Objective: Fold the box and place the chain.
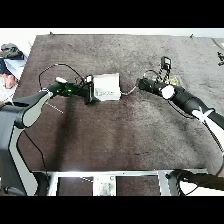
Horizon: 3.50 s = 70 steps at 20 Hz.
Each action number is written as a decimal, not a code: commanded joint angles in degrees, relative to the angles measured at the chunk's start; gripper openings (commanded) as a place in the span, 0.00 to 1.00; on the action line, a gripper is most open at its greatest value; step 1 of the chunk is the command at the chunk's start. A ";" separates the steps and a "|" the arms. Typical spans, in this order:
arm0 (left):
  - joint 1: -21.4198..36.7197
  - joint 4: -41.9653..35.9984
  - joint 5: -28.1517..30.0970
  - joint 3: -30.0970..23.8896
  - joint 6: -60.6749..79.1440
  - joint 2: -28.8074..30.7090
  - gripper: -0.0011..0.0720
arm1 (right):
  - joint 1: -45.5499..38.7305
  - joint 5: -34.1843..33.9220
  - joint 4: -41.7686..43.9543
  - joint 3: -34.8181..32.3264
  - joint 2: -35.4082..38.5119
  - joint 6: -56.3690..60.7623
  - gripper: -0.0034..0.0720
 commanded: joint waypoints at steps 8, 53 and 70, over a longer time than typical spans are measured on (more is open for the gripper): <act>0.04 0.00 0.00 0.02 0.00 0.00 0.39 | 11.98 -3.78 -1.11 7.69 7.45 -2.12 0.02; 0.04 0.00 0.02 0.02 0.00 0.00 0.39 | -2.73 38.23 17.57 30.25 -27.74 -69.07 0.53; 0.04 0.00 0.00 0.00 0.00 0.00 0.39 | -1.46 38.45 13.60 34.88 -31.78 -77.75 0.53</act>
